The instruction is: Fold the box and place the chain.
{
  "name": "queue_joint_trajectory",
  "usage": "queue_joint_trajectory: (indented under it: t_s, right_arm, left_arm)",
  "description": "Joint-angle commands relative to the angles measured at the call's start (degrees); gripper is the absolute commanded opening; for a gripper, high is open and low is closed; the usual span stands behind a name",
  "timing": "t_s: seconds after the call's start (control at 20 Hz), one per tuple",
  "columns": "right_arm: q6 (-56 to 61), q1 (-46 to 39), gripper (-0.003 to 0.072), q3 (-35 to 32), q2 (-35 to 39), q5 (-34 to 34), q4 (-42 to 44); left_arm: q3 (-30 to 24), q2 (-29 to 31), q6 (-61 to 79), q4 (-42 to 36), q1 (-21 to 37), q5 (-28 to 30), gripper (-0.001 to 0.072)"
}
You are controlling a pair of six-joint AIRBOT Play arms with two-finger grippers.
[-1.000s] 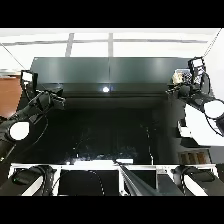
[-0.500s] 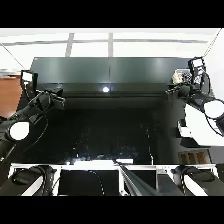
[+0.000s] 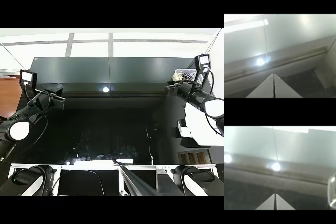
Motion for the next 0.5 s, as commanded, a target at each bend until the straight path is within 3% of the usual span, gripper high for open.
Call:
queue_joint_trajectory:
  t_s: [0.0, 0.05, 0.15, 0.2, 0.25, 0.3, 0.45]
  right_arm:
    - [0.61, -1.88, 0.0369, -0.04, -1.33, -7.37, 3.3]
    - [0.83, -3.76, 0.0713, -0.02, -2.47, -7.67, 3.06]
    - [0.9, -9.11, 0.0717, 0.02, -4.31, -5.29, 0.98]
    - [1.68, -13.05, 0.0716, 0.39, -4.9, -4.26, 0.33]
    - [3.32, -18.71, 0.0716, 1.57, -5.62, -2.08, -0.04]
    - [5.4, -25.03, 0.0716, 3.52, -6.54, 0.96, -1.11]
    - [12.02, -42.27, 0.0715, 9.33, -9.42, 5.99, -10.51]
  left_arm:
    - [0.0, 0.02, -0.31, -0.39, -0.04, 2.45, 0.0027]
    - [0.0, 0.02, -0.37, -0.39, -0.04, 3.21, 0.0027]
    - [0.0, -0.09, -0.35, -0.37, 0.07, 4.74, 0.0029]
    - [0.0, -0.31, -0.37, -0.37, 0.07, 5.51, 0.0105]
    - [0.0, -0.5, -0.44, -0.39, 0.04, 5.51, 0.0444]
    - [0.0, -0.7, -0.59, -0.57, 0.0, 5.31, 0.0702]
    - [0.0, -0.7, -0.55, -0.52, 0.02, 4.13, 0.0707]
